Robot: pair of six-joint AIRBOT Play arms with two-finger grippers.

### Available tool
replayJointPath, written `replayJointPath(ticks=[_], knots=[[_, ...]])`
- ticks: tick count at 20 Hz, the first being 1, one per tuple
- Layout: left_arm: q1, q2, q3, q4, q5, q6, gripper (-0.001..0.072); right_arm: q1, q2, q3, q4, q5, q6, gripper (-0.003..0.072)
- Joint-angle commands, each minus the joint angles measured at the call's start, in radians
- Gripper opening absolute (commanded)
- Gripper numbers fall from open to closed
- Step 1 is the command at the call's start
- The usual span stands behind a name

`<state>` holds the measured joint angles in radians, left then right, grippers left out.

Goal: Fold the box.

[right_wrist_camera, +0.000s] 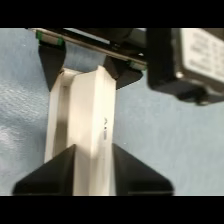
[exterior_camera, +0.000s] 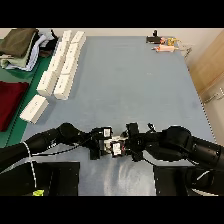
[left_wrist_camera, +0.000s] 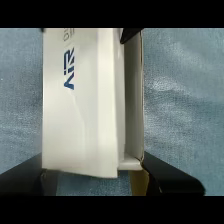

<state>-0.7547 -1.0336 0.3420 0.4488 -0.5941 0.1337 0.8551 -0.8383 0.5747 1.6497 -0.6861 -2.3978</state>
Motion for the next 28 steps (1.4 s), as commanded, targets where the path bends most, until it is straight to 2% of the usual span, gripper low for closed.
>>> replayJointPath(ticks=[1,7,8,9,10,17,18,19,20,21,23,28], knots=[[0.000,0.000,0.000,0.000,0.000,0.000,0.0525,0.001,-0.021,0.000,0.042,-0.059,0.000,0.0275],[0.000,0.001,0.000,0.000,0.000,0.000,0.0525,0.001,-0.022,0.001,0.096,-0.080,0.000,0.0281],[0.000,0.001,0.000,0.000,0.000,0.000,0.0525,0.001,-0.021,0.001,0.103,-0.083,0.000,0.0321],[0.000,0.001,0.000,0.000,0.000,0.000,0.0525,0.001,-0.020,0.002,0.103,-0.084,0.000,0.0401],[0.000,0.001,0.000,0.000,0.000,0.000,0.0525,0.001,-0.016,0.002,0.103,-0.083,0.000,0.0418],[0.000,0.000,0.000,0.000,0.000,0.000,0.0525,0.000,0.053,0.027,0.095,-0.081,0.044,0.0417],[0.000,0.000,0.000,0.000,0.000,0.000,0.0525,0.000,0.064,0.031,0.085,-0.082,0.108,0.0393],[0.000,0.001,0.000,0.000,0.000,0.000,0.0525,-0.002,0.072,0.031,0.072,-0.081,0.204,0.0252],[0.000,0.000,0.000,0.000,0.000,0.000,0.0525,-0.003,0.073,0.030,0.050,-0.082,0.333,0.0019],[0.000,0.000,0.000,0.000,0.000,0.000,0.0525,-0.005,0.071,0.024,0.039,-0.067,0.443,0.0003],[0.000,0.000,0.000,0.000,0.000,0.000,0.0525,-0.010,0.076,-0.026,0.081,0.048,0.623,0.0000],[0.000,0.000,0.000,0.000,0.000,0.000,0.0525,-0.006,0.188,-0.240,0.254,0.371,0.856,0.0000]])
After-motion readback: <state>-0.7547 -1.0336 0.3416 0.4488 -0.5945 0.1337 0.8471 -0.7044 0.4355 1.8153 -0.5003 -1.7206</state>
